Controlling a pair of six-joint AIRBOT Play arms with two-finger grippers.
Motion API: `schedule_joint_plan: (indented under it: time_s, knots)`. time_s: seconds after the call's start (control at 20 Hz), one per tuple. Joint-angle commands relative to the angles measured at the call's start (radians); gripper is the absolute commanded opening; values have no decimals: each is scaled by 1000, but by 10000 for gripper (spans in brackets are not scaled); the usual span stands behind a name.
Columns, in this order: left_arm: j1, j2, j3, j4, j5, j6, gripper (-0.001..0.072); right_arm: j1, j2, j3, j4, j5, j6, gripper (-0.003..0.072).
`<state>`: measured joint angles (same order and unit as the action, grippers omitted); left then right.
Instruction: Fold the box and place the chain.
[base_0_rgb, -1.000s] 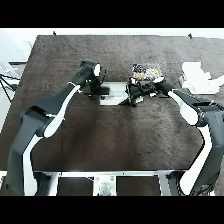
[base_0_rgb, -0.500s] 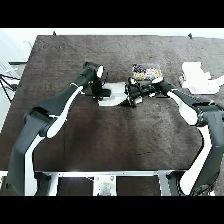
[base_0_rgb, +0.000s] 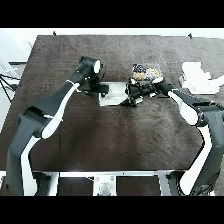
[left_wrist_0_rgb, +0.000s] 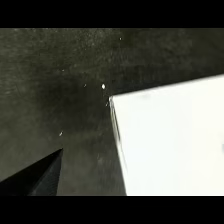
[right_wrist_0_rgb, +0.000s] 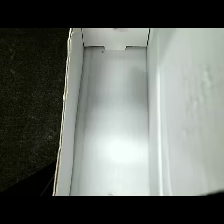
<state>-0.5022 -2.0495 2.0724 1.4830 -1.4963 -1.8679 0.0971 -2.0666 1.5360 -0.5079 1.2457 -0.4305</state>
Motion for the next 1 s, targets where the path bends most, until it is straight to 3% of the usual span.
schedule_joint_plan:
  time_s: [0.0,0.15,0.2,0.35,0.45,0.55,0.65,0.8,0.95]
  knots:
    - [47,65,0,-84,-76,218,598,1,0,0,2,1,1,480]
    - [119,113,-1,-147,-137,431,598,1,0,0,2,1,1,480]
    - [152,124,-3,-248,-122,533,598,1,0,0,2,1,1,479]
    - [278,126,-60,-653,-77,1142,597,1,0,0,2,1,1,480]
    - [323,126,-122,-660,-33,1233,597,1,0,0,2,1,1,479]
    - [331,126,-174,-622,71,1327,598,1,0,0,2,1,0,479]
    - [338,124,-275,-687,156,1618,720,1,0,0,2,1,0,479]
    - [352,120,-423,-762,251,1884,720,1,0,0,2,1,1,480]
    - [350,114,-502,-815,336,2039,720,0,0,0,2,1,1,479]
